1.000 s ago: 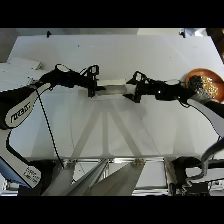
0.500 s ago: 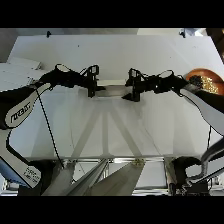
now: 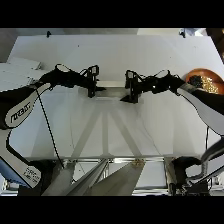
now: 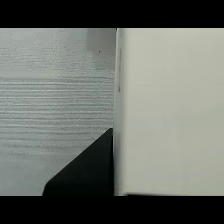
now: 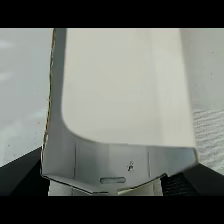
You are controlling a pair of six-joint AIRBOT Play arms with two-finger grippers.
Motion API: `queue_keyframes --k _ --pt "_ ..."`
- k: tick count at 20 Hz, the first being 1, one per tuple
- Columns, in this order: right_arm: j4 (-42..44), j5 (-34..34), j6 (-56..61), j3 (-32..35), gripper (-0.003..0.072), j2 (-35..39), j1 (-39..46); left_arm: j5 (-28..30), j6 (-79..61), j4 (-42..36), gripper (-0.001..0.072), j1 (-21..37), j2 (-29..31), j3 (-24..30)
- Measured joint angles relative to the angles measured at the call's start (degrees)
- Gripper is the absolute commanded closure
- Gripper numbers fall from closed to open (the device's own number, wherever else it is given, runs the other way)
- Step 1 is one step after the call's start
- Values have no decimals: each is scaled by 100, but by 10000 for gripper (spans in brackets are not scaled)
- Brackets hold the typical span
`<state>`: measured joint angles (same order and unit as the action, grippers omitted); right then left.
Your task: Fold the box and place the chain.
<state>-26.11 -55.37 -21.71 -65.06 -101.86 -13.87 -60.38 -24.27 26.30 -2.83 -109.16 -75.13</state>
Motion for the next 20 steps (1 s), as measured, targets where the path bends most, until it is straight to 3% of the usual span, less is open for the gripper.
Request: queue_keyframes --k 17,18,20 --pt "-238 96 474 -4 -6 -146 -22 11 7 -9 700 -2 0 0" --pt "-238 96 476 -4 9 -146 -24 13 7 -9 700 -2 0 0" --pt "-240 98 476 -4 183 -146 -24 11 7 -9 700 -2 0 0"
